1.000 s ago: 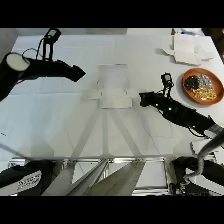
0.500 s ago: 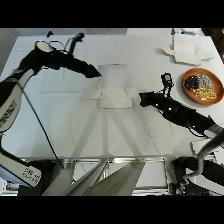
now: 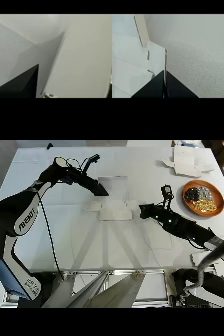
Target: Fold the box and place the chain.
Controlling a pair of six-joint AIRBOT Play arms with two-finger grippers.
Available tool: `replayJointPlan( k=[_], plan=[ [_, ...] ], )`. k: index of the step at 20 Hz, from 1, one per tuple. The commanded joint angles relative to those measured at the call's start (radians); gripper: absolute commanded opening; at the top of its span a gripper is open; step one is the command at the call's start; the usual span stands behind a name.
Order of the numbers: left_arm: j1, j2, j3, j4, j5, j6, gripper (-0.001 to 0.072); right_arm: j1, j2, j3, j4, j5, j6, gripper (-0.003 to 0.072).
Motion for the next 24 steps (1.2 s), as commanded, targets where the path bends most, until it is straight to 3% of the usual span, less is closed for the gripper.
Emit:
replayJointPlan(
  k=[1, 4, 6, 9, 11, 24],
  plan=[
    [-0.004, -0.007, 0.004, 0.015, -0.053, 0.056, 0.0412, 0.001, 0.000, -0.001, 0.000, 0.000, 0.000, 0.0015],
    [-0.005, -0.007, 0.004, 0.019, -0.061, 0.085, 0.0365, 0.001, 0.000, -0.001, 0.000, 0.000, 0.000, 0.0015],
    [-0.005, -0.007, 0.004, 0.019, -0.071, 0.135, 0.0173, 0.001, 0.000, -0.001, 0.000, 0.000, 0.000, 0.0015],
    [-0.010, -0.007, 0.004, 0.019, -0.072, 0.176, 0.0133, 0.001, 0.000, -0.001, 0.000, 0.000, 0.000, 0.0015],
    [-0.010, -0.007, 0.004, 0.019, -0.073, 0.215, 0.0010, 0.001, 0.000, -0.001, 0.000, 0.000, 0.000, 0.0015],
    [-0.010, -0.003, 0.004, 0.027, -0.045, 0.242, 0.0004, 0.001, 0.000, -0.001, 0.000, 0.000, 0.000, 0.0015]
  ],
)
